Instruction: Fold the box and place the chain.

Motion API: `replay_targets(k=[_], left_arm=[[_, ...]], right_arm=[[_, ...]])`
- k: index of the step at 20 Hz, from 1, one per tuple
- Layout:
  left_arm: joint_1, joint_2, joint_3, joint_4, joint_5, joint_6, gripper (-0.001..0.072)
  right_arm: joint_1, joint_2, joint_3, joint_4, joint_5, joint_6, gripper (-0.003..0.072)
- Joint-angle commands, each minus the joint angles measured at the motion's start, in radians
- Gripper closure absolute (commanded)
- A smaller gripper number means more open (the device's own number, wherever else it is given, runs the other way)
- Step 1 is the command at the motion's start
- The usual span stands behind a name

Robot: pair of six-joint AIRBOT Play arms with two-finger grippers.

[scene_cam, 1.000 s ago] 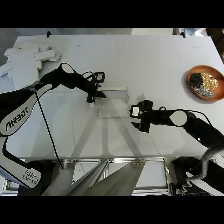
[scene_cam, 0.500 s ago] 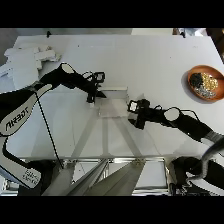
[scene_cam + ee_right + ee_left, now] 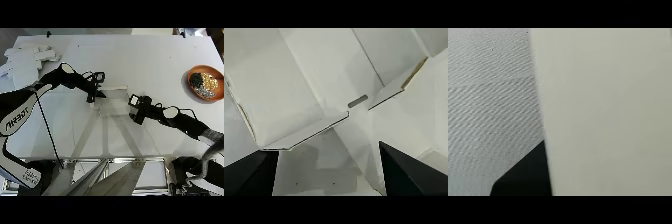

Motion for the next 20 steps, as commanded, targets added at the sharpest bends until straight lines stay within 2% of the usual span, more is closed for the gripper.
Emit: replay_targets(k=[1,7,10,15,20], left_arm=[[-0.001,0.001,0.0,0.0,0.0,0.001,0.0693],[-0.001,0.001,0.0,0.0,0.0,0.001,0.0693],[-0.001,0.001,0.0,0.0,0.0,0.001,0.0693],[-0.001,0.001,0.0,0.0,0.0,0.001,0.0693],[-0.001,0.001,0.0,0.0,0.0,0.001,0.0693]], right_arm=[[0.0,-0.001,0.019,0.039,0.003,-0.001,0.0012],[0.0,-0.001,0.035,0.065,-0.003,0.0,0.0014],[0.0,-0.001,0.063,0.129,-0.003,0.0,0.0015],[-0.001,-0.021,0.085,0.127,-0.001,-0.006,0.0038],[-0.053,-0.099,0.153,0.089,0.148,-0.035,0.0037]])
